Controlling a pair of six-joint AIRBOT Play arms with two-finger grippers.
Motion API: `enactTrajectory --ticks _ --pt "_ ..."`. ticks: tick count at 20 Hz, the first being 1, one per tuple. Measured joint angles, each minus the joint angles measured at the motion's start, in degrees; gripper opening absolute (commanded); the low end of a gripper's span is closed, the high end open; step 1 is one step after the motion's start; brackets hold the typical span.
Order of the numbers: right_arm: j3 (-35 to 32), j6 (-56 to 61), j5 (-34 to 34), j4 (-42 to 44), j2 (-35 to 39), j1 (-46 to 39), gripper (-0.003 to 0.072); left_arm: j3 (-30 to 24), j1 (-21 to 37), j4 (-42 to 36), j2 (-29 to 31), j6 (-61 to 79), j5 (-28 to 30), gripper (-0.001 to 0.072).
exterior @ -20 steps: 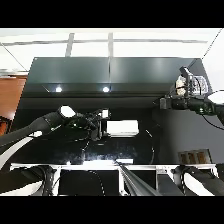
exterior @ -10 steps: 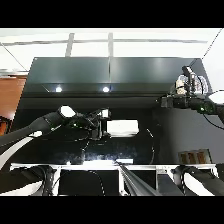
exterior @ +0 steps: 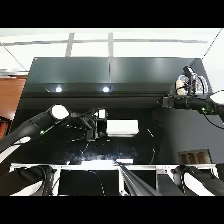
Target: Fold the box and place the chain.
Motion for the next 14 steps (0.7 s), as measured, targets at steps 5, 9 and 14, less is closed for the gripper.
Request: enactTrajectory --ticks 5,9,14 --pt "0.0 0.2 0.0 0.0 0.0 -0.7 0.0015 3.7 -4.8 0.4 0.8 -2.1 2.2 0.0712" --pt "0.0 0.2 0.1 0.0 0.0 -0.8 0.0015 10.2 -8.9 0.5 -5.0 -4.4 4.6 0.0712" --pt "0.0 0.2 0.3 0.0 0.0 -0.8 0.0015 16.7 -10.4 0.9 -12.0 -10.0 2.8 0.0711"
